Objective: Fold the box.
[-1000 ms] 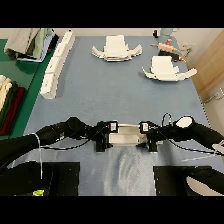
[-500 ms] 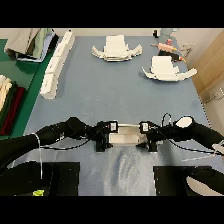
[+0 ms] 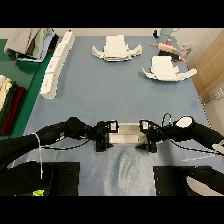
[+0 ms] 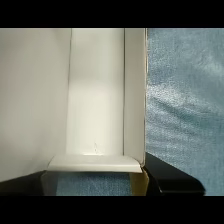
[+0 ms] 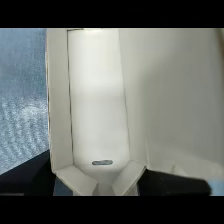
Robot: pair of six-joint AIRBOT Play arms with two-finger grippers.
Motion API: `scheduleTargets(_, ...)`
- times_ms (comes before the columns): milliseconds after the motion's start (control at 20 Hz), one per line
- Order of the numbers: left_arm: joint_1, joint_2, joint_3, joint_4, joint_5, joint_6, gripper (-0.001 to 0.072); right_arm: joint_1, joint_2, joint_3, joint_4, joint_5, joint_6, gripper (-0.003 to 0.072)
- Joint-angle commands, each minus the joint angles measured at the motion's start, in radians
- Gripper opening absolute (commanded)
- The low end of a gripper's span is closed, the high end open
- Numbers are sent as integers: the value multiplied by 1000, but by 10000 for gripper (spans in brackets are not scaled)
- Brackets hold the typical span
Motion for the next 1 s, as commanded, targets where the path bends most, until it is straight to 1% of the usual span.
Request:
scheduleTargets(0, 1, 0, 1, 0, -2, 0, 424, -1, 8, 1, -8, 15, 18, 713)
scheduleTargets(150, 1, 0, 1, 0, -2, 0, 424, -22, 55, 1, -24, 56, 31, 713)
scheduleTargets(250, 1, 0, 1, 0, -2, 0, 424, -47, 111, 1, -98, 134, 148, 713)
scheduleTargets(450, 1, 0, 1, 0, -2, 0, 424, -84, 258, 1, -275, 234, 371, 713)
scheduleTargets(650, 1, 0, 1, 0, -2, 0, 425, -115, 416, 1, -346, 256, 544, 713)
scheduleTargets(750, 1, 0, 1, 0, -2, 0, 424, -124, 488, 1, -334, 255, 620, 713)
scheduleTargets(800, 1, 0, 1, 0, -2, 0, 425, -124, 523, 1, -299, 256, 685, 713)
scheduleTargets(850, 1, 0, 1, 0, -2, 0, 424, -124, 552, 0, -247, 260, 776, 713)
scheduleTargets(950, 1, 0, 1, 0, -2, 0, 424, -124, 595, 0, -107, 253, 1043, 713)
